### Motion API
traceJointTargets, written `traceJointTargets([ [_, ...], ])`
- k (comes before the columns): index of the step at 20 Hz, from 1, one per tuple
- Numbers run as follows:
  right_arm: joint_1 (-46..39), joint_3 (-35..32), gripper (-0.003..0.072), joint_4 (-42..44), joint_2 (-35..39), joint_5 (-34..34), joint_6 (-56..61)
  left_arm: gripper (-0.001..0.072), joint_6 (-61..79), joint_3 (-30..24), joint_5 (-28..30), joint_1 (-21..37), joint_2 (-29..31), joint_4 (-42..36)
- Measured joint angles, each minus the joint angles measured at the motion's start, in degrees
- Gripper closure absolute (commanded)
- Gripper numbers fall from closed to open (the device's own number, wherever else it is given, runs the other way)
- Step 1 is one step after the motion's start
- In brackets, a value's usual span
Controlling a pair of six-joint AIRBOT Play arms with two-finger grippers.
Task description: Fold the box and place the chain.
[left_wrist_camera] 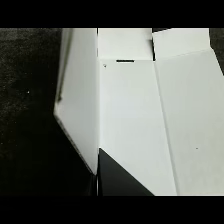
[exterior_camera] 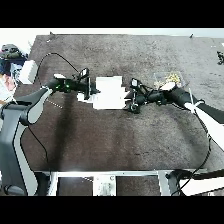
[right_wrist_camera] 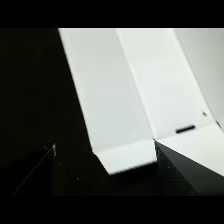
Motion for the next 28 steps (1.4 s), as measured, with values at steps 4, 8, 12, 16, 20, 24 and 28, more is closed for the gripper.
traceJointTargets([
  [4, 2.1, 0.0, -0.0028, -0.9, -1.3, -2.3, -3.9, 0.0697, 0.0, 0.0, 0.0, 0.0, 0.0, 0.0],
  [8, 4.3, 0.0, -0.0027, -2.6, -2.4, -6.9, -6.7, 0.0697, 0.0, 0.0, 0.0, 0.0, 0.0, -0.1],
  [12, 5.7, 0.0, -0.0027, -3.4, -2.9, -13.0, -7.6, 0.0697, 0.0, 0.0, 0.0, 0.0, 0.0, -0.1],
  [16, 6.2, 0.0, -0.0026, -3.8, -2.1, -17.2, -7.3, 0.0697, 0.0, 0.0, 0.0, 0.0, 0.0, -0.1],
  [20, 6.3, 0.5, -0.0019, -3.4, -0.6, -18.8, -6.1, 0.0697, 0.0, 0.0, 0.0, 0.0, 0.0, -0.1],
  [24, 5.2, 2.6, -0.0019, -2.9, -0.3, -17.9, -5.1, 0.0697, 0.0, 0.0, 0.0, 0.0, 0.0, -0.1],
  [28, 3.5, 4.9, -0.0018, -2.6, -0.6, -15.8, -4.7, 0.0697, 0.0, 0.0, 0.0, 0.0, 0.0, -0.1],
])
